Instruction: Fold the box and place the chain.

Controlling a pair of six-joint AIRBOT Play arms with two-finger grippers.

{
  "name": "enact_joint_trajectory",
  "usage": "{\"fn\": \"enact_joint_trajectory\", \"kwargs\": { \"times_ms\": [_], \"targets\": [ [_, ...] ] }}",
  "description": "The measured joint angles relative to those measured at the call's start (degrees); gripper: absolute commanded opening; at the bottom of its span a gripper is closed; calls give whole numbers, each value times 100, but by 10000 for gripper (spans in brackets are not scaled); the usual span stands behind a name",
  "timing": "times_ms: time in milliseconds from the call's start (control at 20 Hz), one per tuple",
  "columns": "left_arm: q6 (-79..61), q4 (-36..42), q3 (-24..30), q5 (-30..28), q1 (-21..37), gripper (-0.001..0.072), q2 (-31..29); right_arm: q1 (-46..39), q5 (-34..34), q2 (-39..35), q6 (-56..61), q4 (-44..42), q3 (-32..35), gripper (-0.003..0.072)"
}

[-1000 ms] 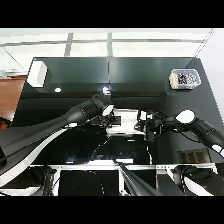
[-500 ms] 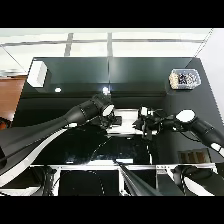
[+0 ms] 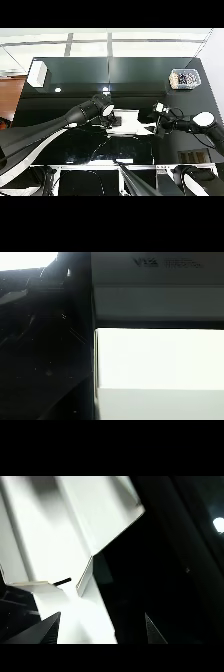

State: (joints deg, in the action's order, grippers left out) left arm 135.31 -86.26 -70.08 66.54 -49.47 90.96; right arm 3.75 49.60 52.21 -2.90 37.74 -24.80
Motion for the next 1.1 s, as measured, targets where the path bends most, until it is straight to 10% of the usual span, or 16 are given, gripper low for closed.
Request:
{"fn": "enact_joint_trajectory", "kwargs": {
  "times_ms": [300,350,750,850,1100],
  "targets": [
    [-7,0,0,0,0,27,0,636,-299,356,-866,-120,173,598],
    [-7,-2,0,0,0,27,0,758,-378,422,-1029,-170,179,442],
    [-11,-2,0,0,0,27,0,1141,-645,660,-1517,-326,195,429],
    [-11,-2,0,0,0,27,0,1154,-673,673,-1550,-328,195,235],
    [-2,-2,0,-2,0,27,0,1178,-721,686,-1574,-468,195,233]
  ]
}}
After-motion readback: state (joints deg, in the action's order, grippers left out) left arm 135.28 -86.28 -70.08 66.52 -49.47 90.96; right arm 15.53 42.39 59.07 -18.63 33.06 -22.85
